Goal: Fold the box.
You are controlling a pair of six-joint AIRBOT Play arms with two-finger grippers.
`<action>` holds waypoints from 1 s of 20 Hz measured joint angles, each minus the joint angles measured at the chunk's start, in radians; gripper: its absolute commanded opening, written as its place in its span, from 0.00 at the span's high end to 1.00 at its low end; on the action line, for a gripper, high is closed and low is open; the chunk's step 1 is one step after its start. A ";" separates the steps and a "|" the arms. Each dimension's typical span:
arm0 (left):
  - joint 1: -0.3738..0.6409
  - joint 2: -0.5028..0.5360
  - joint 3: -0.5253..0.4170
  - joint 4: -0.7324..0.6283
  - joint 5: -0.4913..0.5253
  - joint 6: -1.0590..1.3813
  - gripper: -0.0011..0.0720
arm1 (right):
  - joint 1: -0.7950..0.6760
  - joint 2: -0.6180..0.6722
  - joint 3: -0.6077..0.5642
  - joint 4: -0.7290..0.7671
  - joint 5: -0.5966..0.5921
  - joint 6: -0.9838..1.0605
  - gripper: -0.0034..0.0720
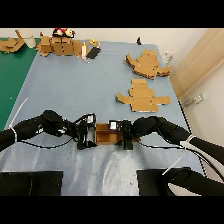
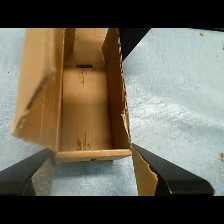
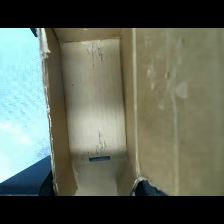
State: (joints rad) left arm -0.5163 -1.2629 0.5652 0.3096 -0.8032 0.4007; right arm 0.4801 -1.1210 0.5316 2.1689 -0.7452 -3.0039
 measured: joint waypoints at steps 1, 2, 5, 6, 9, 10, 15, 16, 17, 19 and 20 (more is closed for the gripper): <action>-0.001 -0.001 0.000 0.006 -0.003 -0.001 0.03 | 0.000 0.000 0.000 0.000 0.000 0.000 0.37; -0.001 -0.001 0.000 0.012 -0.007 -0.002 0.03 | 0.000 0.000 0.000 0.000 0.000 0.000 0.37; -0.001 -0.001 0.000 0.023 -0.012 -0.005 0.03 | 0.000 0.000 0.000 0.000 0.000 0.002 0.37; -0.001 -0.001 0.000 0.024 -0.014 -0.007 0.03 | 0.000 0.000 0.000 0.000 0.000 0.002 0.37; -0.008 -0.001 0.000 0.029 -0.004 -0.017 0.03 | 0.000 0.000 0.000 0.000 0.000 0.002 0.37; -0.014 -0.001 0.002 0.031 0.006 -0.024 0.03 | 0.000 0.000 0.000 0.000 0.000 0.003 0.37; -0.038 -0.001 0.002 0.049 0.054 -0.053 0.03 | 0.000 0.000 0.000 0.000 0.000 0.004 0.37; -0.040 -0.001 0.002 0.052 0.058 -0.054 0.12 | 0.000 0.000 0.000 0.000 0.000 0.003 0.37; -0.042 -0.001 0.002 0.052 0.064 -0.056 0.18 | 0.000 0.000 0.000 0.000 0.000 0.003 0.37; -0.043 -0.001 0.002 0.053 0.071 -0.058 0.18 | 0.000 0.000 0.000 0.000 0.000 0.003 0.37; -0.044 -0.001 0.002 0.054 0.072 -0.060 0.18 | 0.000 0.000 0.000 0.000 0.000 0.003 0.37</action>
